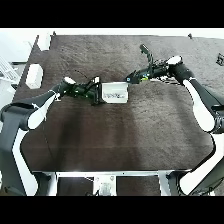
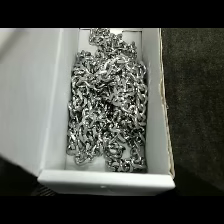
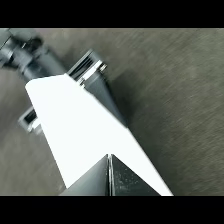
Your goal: Fold the box and place the chain.
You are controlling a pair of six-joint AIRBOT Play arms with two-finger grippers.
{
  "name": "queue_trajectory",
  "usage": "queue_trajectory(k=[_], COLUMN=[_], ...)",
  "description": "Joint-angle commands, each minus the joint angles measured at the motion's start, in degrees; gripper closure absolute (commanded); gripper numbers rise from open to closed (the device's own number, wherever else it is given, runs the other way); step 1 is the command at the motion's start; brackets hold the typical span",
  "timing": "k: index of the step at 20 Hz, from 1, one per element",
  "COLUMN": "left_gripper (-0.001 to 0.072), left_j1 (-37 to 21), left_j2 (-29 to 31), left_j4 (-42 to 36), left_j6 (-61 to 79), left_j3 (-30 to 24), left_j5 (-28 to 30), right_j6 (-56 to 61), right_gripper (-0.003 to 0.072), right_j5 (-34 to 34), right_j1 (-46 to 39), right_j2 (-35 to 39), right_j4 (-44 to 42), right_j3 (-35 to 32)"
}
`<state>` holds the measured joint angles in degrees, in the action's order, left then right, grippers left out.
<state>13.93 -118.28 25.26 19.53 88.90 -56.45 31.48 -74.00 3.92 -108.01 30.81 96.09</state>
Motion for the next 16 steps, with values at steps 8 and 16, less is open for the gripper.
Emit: queue_trajectory(k=[8,16], left_gripper=[0.0361,0.036], left_j1=[0.0,0.0], left_j2=[0.0,0.0], left_j4=[0.0,0.0], left_j6=[0.0,0.0], left_j3=[0.0,0.0], left_j5=[0.0,0.0], right_j6=[-7.8,-15.0], right_gripper=[0.0513,0.0511], right_j5=[-8.6,-2.3], right_j1=[3.8,4.2], right_j2=[0.0,0.0], right_j4=[1.4,1.4], right_j3=[0.7,0.7])
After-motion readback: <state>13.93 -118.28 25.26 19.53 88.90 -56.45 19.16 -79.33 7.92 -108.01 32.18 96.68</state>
